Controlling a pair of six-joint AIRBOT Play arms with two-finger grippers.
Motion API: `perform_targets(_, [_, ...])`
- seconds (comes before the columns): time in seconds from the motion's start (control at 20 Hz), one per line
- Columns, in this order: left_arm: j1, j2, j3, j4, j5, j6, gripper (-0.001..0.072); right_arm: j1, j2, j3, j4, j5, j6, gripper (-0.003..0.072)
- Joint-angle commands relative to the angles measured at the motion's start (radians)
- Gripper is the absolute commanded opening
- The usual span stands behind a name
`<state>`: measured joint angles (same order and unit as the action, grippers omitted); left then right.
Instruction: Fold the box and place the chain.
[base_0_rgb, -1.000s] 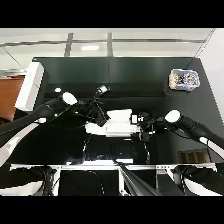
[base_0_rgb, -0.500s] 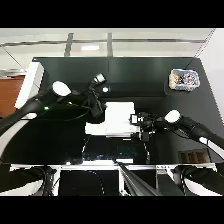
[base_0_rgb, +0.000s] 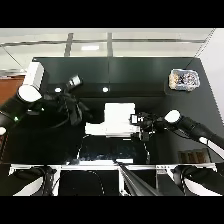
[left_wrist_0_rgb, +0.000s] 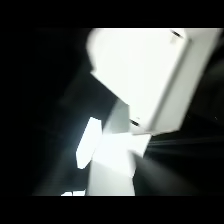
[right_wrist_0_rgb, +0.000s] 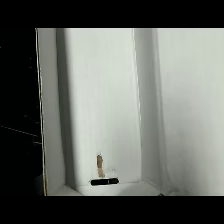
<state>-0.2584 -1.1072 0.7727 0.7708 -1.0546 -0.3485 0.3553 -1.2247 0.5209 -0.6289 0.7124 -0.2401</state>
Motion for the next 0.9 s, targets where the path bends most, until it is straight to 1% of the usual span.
perform_targets(0.0, [-0.071,0.016,-0.123,-0.021,0.140,0.262,0.0708,0.000,0.000,-0.001,0.000,0.001,0.000,0.0202])
perform_targets(0.1, [-0.138,0.006,-0.138,0.067,0.242,0.374,0.0707,0.000,0.000,-0.001,0.000,0.001,0.000,0.0202])
perform_targets(0.2, [-0.188,-0.026,-0.138,0.107,0.264,0.419,0.0705,0.000,0.000,-0.001,0.000,0.001,0.000,0.0203])
perform_targets(0.25, [-0.203,-0.048,-0.138,0.102,0.261,0.420,0.0705,0.000,0.000,-0.001,0.000,0.001,0.000,0.0202])
perform_targets(0.3, [-0.220,-0.071,-0.138,0.082,0.260,0.420,0.0705,0.000,0.000,-0.001,0.000,0.001,0.000,0.0203])
perform_targets(0.45, [-0.245,-0.117,-0.138,-0.063,0.248,0.420,0.0695,0.000,0.000,-0.001,0.000,0.001,0.000,0.0203])
perform_targets(0.5, [-0.250,-0.128,-0.138,-0.082,0.230,0.420,0.0680,0.000,0.000,-0.001,0.000,0.001,0.000,0.0203])
perform_targets(0.55, [-0.257,-0.137,-0.138,-0.080,0.215,0.420,0.0650,0.000,0.000,-0.001,0.000,0.001,0.000,0.0202])
perform_targets(0.65, [-0.259,-0.142,-0.138,-0.080,0.214,0.420,0.0422,0.000,0.000,-0.001,0.000,0.001,0.000,0.0203])
perform_targets(0.7, [-0.259,-0.142,-0.138,-0.080,0.226,0.420,0.0336,0.000,0.000,-0.001,0.000,0.001,0.000,0.0203])
perform_targets(0.85, [-0.259,-0.142,-0.138,-0.080,0.287,0.420,0.0329,0.000,0.000,-0.001,0.000,0.001,0.000,0.0202])
